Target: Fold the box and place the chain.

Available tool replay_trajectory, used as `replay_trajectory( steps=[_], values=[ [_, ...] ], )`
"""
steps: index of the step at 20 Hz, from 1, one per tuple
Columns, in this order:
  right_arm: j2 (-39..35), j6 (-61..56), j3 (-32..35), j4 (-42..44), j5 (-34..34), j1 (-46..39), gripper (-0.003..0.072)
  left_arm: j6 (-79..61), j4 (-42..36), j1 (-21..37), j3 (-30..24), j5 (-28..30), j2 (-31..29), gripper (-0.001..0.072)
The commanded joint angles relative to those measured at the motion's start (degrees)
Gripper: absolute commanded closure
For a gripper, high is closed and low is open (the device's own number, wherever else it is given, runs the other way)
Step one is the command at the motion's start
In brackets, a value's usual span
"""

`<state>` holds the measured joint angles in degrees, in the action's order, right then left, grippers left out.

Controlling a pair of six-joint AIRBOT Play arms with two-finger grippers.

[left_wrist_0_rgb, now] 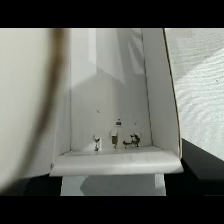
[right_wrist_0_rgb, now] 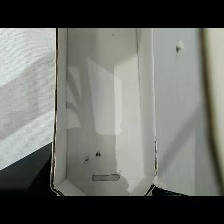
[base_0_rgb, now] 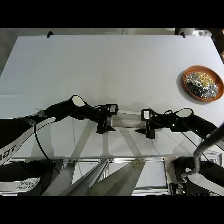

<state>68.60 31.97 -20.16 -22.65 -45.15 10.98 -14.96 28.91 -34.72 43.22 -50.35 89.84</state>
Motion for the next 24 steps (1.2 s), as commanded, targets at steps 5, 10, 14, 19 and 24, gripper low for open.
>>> replay_trajectory(
  steps=[5, 10, 14, 19, 24],
  values=[
    [-2.69, -2.01, -0.07, -0.92, 3.15, -0.04, 0.0003, 0.02, 0.24, -0.02, -0.02, -0.02, -0.04, 0.0214],
    [-6.58, -11.54, -0.07, -11.93, 5.27, -0.04, -0.0021, 0.02, 0.22, -0.02, -0.02, 0.00, -0.04, 0.0214],
    [-11.13, -20.68, -0.07, -21.55, 5.07, -0.04, -0.0023, 0.02, 0.22, -0.02, -0.02, 0.02, -0.04, 0.0214],
    [-14.56, -32.63, -0.07, -33.42, 0.11, -0.04, -0.0023, 0.02, 0.22, -0.02, -0.02, 0.57, -0.04, 0.0215],
    [-22.80, -36.30, -0.07, -36.24, -1.99, -0.04, -0.0018, 0.02, 0.20, 0.07, -0.02, 1.33, -0.07, 0.0264]
  ],
)
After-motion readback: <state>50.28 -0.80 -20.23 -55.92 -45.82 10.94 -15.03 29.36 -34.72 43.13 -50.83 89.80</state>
